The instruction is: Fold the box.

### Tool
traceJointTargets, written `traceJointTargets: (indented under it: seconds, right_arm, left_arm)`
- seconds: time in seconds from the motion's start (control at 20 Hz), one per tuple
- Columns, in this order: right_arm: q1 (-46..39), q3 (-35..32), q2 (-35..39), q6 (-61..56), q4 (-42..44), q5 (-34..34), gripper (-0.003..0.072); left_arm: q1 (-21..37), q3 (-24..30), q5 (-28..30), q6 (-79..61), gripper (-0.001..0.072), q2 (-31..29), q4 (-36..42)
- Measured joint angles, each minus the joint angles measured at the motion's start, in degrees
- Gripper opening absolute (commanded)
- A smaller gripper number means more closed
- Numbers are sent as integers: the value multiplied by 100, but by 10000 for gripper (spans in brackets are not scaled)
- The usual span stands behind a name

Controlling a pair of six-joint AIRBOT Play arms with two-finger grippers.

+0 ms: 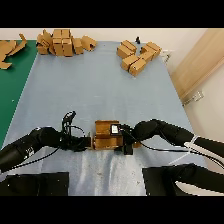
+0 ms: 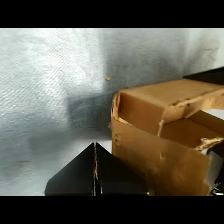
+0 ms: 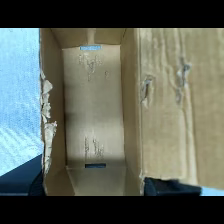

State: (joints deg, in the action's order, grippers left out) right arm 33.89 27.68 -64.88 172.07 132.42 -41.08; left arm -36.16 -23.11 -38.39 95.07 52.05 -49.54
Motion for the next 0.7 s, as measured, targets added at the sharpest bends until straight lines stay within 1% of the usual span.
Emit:
traceJointTargets:
  seconds: [0.2, 0.3, 0.35, 0.5, 0.55, 0.7]
  right_arm:
    - [0, -2, 0, 0, 0, 0, 566]
    - [0, -2, 0, 0, 0, 0, 566]
    - [0, -2, 0, 0, 0, 0, 565]
    - [0, -2, 0, 0, 0, 0, 566]
    - [0, 0, 0, 0, 0, 0, 565]
    - [0, -2, 0, 0, 0, 0, 565]
  left_arm:
    - [-127, -94, 114, -61, 6, -131, 116]
    - [-280, -247, 146, 240, 6, -109, -114]
    - [-374, -350, 138, 553, 6, -72, -413]
    - [-713, -754, -39, 1882, 8, 118, -1709]
    - [-809, -872, -72, 2214, 11, 188, -2037]
    - [-1036, -1117, -125, 2833, 13, 343, -2570]
